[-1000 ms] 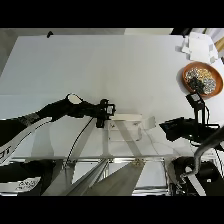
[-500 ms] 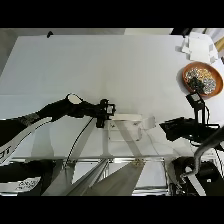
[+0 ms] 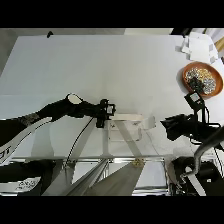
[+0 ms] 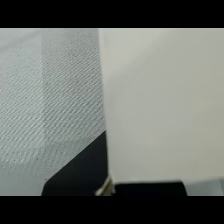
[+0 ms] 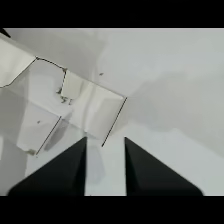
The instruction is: Fold the box and place the chain.
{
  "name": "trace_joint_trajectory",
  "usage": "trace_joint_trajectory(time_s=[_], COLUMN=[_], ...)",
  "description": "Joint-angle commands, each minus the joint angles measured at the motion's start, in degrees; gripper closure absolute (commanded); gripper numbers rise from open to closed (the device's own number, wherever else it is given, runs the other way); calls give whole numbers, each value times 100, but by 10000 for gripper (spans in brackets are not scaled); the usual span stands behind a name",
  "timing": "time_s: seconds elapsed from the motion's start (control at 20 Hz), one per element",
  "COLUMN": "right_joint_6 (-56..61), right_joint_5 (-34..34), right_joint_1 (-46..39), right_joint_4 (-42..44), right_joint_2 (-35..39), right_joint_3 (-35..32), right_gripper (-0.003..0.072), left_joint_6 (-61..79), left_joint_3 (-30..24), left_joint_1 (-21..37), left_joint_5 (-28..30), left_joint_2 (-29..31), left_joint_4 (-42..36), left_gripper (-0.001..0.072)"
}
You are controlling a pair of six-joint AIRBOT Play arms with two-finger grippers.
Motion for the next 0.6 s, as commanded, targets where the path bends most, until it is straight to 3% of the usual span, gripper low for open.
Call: trace_joint_trajectory(time_s=[0.0, 0.05, 0.1, 0.25, 0.4, 0.55], right_joint_6=[-1292, -1668, -2061, -3217, -3534, -3683], right_joint_5=[-98, -109, -109, -116, -37, 48], right_joint_1=[2, 2, 2, 118, 487, 1047], right_joint_4=[675, 992, 1296, 1532, 1458, 597], right_joint_2=[4, 4, 4, 0, -195, -645], right_joint_3=[0, 0, 0, 0, 0, 0], right_gripper=[537, 571, 666, 675, 675, 675], left_joint_6=[2, 2, 2, 2, 2, 2], left_joint_3=[4, 4, 2, 4, 4, 4], left_joint_1=[-2, -2, -2, -2, -2, -2], left_joint_5=[0, -2, -2, -2, 0, -7], left_joint_2=[-2, -2, -2, -2, -2, -2], left_joint_4=[0, 0, 0, 0, 0, 0], left_gripper=[699, 699, 699, 699, 699, 699])
